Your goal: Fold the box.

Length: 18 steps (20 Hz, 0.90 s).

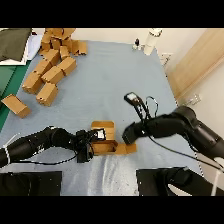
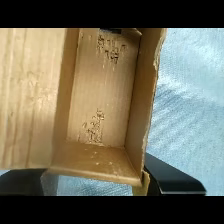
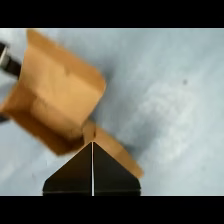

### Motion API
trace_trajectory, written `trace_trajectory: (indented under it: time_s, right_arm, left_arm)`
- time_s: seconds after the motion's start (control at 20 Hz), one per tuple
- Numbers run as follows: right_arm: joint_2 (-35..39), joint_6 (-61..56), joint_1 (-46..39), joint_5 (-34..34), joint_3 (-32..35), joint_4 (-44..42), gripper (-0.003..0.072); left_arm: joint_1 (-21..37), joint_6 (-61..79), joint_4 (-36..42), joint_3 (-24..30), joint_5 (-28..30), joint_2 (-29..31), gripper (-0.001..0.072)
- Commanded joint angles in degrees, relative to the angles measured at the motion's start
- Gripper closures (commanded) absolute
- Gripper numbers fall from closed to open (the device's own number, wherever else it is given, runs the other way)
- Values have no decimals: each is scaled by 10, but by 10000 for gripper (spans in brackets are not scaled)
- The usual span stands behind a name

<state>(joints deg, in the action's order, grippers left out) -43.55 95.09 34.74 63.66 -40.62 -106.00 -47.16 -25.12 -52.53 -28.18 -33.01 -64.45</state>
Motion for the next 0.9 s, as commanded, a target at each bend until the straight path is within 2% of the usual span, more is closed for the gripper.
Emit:
trace_trajectory:
  time_s: [0.0, 0.05, 0.15, 0.2, 0.4, 0.7, 0.75, 0.85]
  right_arm:
    - [69, 142, 33, 99, 57, -30, 680]
    - [78, 205, 47, 96, 86, -42, 617]
    - [75, 260, 60, 42, 135, -24, 198]
    - [68, 297, 63, 2, 156, -14, 148]
    - [17, 391, 64, -152, 176, -21, 148]
    - [-20, 468, 64, -238, 176, -64, 175]
    - [-21, 474, 63, -249, 176, -58, 215]
    - [-21, 475, 64, -255, 176, -61, 400]
  left_arm:
    - [0, 0, 0, 0, 0, 0, 247]
    - [0, 0, 0, 0, 0, 0, 247]
    - [0, 0, 0, 0, 0, 0, 247]
    - [0, 0, 0, 0, 0, 0, 247]
    - [0, 0, 0, 0, 0, 0, 247]
    - [0, 0, 0, 0, 0, 0, 247]
    - [0, 0, 0, 0, 0, 0, 247]
    - [0, 0, 0, 0, 0, 0, 248]
